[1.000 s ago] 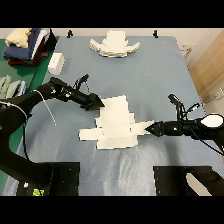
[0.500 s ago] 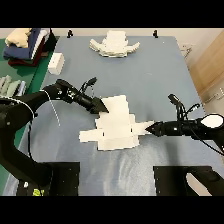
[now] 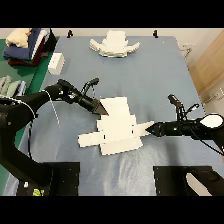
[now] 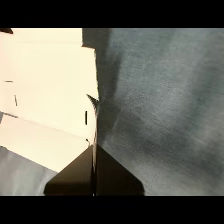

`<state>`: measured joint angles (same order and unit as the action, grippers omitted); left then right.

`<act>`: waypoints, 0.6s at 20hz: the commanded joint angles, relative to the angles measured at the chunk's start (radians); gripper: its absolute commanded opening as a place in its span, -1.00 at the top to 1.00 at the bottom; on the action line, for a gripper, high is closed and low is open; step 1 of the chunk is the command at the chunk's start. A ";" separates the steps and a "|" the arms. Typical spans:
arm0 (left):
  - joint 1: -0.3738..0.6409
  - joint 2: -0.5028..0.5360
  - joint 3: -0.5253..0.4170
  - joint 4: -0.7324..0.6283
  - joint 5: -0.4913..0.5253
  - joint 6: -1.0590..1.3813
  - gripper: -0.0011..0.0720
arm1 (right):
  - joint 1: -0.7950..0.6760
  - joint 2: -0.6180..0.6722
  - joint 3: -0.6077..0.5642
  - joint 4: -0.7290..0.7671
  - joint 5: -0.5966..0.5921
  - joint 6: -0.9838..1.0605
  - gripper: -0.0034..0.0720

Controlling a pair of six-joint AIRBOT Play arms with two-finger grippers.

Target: Fold the box.

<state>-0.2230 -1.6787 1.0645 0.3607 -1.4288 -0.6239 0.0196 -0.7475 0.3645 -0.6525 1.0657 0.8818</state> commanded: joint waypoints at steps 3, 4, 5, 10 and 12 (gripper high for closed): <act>0.000 0.000 0.002 0.003 -0.021 0.016 0.84 | 0.001 0.001 0.000 -0.004 -0.002 0.001 0.90; 0.000 0.000 0.001 0.002 -0.022 0.022 0.84 | 0.001 0.001 0.000 -0.005 -0.003 0.001 0.90; 0.000 0.000 0.001 0.002 -0.031 0.018 0.92 | 0.000 0.001 0.000 -0.004 -0.011 0.001 0.74; -0.002 0.007 0.026 0.039 -0.002 0.013 0.93 | -0.015 0.001 0.061 -0.029 -0.101 0.068 -0.21; -0.024 0.064 0.024 0.100 0.090 0.079 0.94 | -0.030 0.001 0.133 -0.045 -0.105 0.137 -0.20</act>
